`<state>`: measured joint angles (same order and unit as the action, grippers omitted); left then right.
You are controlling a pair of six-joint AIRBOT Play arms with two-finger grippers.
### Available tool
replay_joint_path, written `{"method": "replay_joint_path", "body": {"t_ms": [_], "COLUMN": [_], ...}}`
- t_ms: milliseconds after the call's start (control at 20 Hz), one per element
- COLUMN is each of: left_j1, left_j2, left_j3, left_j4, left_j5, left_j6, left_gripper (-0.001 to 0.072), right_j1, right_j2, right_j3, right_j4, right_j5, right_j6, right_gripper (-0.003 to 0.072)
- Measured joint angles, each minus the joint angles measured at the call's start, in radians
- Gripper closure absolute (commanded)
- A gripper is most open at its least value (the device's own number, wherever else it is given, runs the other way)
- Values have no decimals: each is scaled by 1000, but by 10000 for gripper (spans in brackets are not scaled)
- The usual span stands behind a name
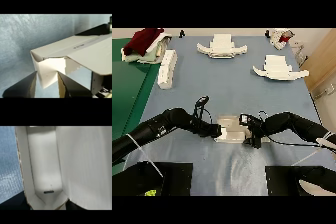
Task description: Fold the box.
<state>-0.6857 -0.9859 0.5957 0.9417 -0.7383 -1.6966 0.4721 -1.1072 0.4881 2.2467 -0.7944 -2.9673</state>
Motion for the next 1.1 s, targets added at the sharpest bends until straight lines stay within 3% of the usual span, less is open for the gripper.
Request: {"method": "replay_joint_path", "body": {"t_ms": [350, 950, 1000, 1100], "left_j1": [-172, -331, -336, -342], "left_j2": [-83, -353, -362, -375], "left_j3": [124, 366, 375, 388], "left_j4": [360, 630, 643, 660], "left_j5": [-77, -294, -303, -321], "left_j6": [-482, -812, -822, -842], "left_gripper": [311, 316, 391, 428], "right_j1": [0, 0, 0, 0], "right_j2": [0, 0, 0, 0], "right_j3": [0, 0, 0, 0], "right_j4": [0, 0, 0, 0], "right_j5": [0, 0, 0, 0], "right_j6": [0, 0, 0, 0], "right_gripper": [242, 242, 242, 242]}}
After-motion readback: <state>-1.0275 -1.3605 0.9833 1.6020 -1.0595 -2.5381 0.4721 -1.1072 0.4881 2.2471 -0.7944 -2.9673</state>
